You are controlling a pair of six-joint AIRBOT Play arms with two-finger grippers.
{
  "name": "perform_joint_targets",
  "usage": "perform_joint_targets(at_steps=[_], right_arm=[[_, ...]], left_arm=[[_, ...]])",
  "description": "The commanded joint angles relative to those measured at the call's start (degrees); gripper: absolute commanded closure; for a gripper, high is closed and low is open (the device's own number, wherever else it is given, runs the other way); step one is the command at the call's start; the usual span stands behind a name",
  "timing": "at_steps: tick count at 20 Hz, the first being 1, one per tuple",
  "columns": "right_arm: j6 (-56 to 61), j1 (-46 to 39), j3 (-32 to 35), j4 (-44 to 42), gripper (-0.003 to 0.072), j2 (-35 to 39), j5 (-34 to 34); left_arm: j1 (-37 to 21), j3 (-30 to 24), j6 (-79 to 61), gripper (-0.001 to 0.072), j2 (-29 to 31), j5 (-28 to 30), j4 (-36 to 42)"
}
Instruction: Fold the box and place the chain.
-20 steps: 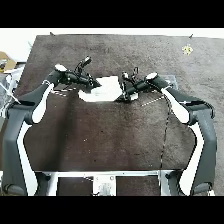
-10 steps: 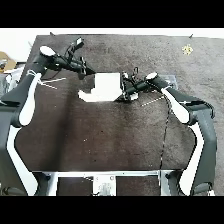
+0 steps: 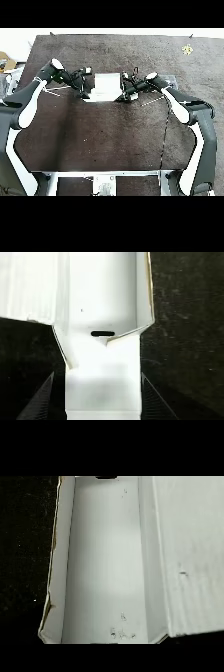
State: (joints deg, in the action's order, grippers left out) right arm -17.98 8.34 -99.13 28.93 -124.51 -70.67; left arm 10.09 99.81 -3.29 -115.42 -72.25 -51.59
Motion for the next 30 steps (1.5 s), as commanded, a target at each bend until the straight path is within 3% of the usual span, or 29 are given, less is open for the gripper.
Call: perform_joint_targets(at_steps=[1, 11, 13, 25, 30], right_arm=[[0.00, 0.04, -0.02, -0.02, 0.0299, -0.02, -0.02], [0.02, 0.07, -0.02, -0.02, 0.0299, -0.02, -0.02], [0.02, 0.04, -0.02, -0.02, 0.0299, -0.02, -0.02], [0.02, 0.07, -0.02, -0.02, 0.0299, -0.02, -0.02], [0.02, 0.07, -0.02, -0.02, 0.0299, -0.02, -0.02]], left_arm=[[1.51, -3.04, -2.73, 0.0111, -0.02, 6.05, -0.04], [1.51, -3.04, -2.69, 0.0121, -0.02, 5.01, 2.91], [1.51, -3.04, -2.67, 0.0355, -0.02, 3.61, 2.91], [1.53, -3.04, -2.73, 0.0367, -0.02, 2.71, 10.54], [1.57, -3.93, -4.04, 0.0367, -0.13, 5.33, 13.94]])
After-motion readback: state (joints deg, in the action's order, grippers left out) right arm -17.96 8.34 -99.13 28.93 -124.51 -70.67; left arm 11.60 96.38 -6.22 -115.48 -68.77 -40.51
